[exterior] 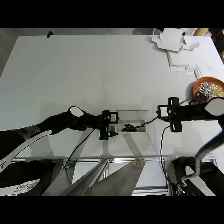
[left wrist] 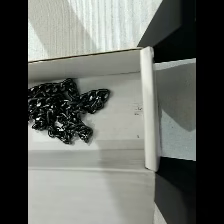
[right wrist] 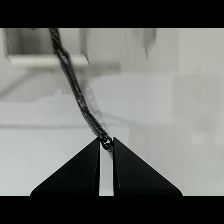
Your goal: Fold the box and place the chain.
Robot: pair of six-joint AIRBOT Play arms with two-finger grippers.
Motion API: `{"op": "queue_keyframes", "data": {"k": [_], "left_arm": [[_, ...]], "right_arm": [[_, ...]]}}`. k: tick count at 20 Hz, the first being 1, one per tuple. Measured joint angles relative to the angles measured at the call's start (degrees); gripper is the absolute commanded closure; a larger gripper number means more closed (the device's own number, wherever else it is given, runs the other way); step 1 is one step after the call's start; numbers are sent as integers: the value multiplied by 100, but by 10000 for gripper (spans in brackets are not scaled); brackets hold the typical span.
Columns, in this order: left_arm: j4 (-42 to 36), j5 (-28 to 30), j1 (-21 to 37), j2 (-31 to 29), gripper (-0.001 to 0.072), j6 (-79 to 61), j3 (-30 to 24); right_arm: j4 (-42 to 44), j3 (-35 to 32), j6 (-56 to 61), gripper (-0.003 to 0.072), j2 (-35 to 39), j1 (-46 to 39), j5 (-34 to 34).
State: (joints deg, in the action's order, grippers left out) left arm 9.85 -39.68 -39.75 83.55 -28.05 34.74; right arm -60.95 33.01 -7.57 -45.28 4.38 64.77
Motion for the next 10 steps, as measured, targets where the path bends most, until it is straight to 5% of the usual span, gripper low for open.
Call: {"op": "queue_keyframes", "data": {"k": [5,10], "left_arm": [[0,0,0,0,436,0,0],[0,0,0,0,436,0,0]], "right_arm": [[835,0,267,663,546,994,188],[1228,-52,527,663,584,1958,-601]]}}
